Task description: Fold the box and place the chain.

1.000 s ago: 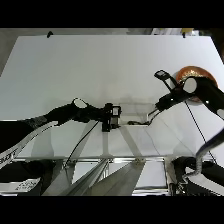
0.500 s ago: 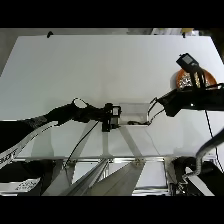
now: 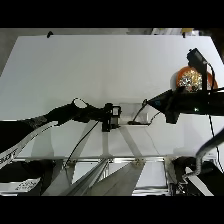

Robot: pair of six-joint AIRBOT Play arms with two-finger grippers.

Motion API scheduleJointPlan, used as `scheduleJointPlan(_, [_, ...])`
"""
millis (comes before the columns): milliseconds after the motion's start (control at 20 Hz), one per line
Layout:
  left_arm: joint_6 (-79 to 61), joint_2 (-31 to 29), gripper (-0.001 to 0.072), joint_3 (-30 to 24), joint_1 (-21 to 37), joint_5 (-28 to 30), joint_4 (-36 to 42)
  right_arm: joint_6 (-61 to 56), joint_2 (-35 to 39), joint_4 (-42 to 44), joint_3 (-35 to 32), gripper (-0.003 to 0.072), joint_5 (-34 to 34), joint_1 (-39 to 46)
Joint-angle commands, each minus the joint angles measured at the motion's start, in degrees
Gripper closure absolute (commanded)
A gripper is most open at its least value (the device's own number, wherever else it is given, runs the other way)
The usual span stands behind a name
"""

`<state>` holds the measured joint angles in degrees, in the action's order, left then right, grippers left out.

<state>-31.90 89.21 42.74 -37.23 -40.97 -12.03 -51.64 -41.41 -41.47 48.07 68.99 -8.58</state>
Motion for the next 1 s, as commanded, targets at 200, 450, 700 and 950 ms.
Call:
scheduleJointPlan(200, [0.0, 0.0, 0.0606, 0.0, 0.0, 0.0, 0.0, 0.9, -11.1, -9.6, -2.0, 0.067, -2.0, -5.4])
scheduleJointPlan(450, [0.0, 0.0, 0.0606, 0.0, 0.0, 0.0, 0.0, -6.2, -19.2, -20.1, -3.6, 0.0669, -8.1, -12.5])
scheduleJointPlan(700, [0.0, 0.0, 0.0606, 0.0, 0.0, 0.0, 0.0, -11.1, -22.4, -26.0, -3.6, 0.0524, -9.4, -16.6])
scheduleJointPlan(950, [0.0, 0.0, 0.0606, 0.0, 0.0, 0.0, 0.0, -18.0, -20.8, -31.9, -3.1, 0.0507, -5.4, -18.6])
